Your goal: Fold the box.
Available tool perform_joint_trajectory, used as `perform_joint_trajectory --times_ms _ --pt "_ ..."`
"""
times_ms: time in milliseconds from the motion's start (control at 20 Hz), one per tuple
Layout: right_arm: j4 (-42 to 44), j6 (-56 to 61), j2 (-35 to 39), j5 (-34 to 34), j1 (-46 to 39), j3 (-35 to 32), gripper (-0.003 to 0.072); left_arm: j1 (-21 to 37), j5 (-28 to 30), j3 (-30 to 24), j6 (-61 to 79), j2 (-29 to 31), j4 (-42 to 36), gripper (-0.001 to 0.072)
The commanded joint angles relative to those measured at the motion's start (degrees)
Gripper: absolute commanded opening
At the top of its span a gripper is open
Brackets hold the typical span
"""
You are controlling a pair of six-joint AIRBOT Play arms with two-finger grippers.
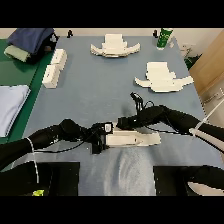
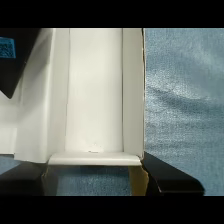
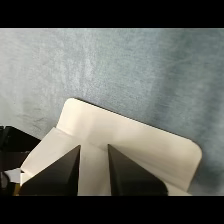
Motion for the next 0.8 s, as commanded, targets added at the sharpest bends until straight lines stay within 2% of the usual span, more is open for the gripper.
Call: perform_joint_trajectory --times_ms 0,200,300,500,750 --pt "-0.15 -0.42 2.36 -1.7 0.02 0.59 0.0267 0.02 0.02 0.04 0.0 -0.04 0.0 0.0464" --pt "-4.63 -0.42 11.96 -4.0 0.02 1.07 0.0267 0.02 0.02 0.04 0.0 -0.04 0.0 0.0464" --pt "-8.63 -0.42 17.53 -7.43 0.02 1.07 0.0267 0.02 0.02 0.04 0.0 -0.02 0.0 0.0464" --pt "-20.06 -2.34 28.17 -18.62 0.04 0.74 0.0267 0.02 0.02 0.04 0.0 -0.04 0.0 0.0464" --pt "-20.33 -18.32 37.59 -35.3 0.04 -2.97 0.0268 0.02 0.02 0.04 0.0 -0.02 0.0 0.0464"
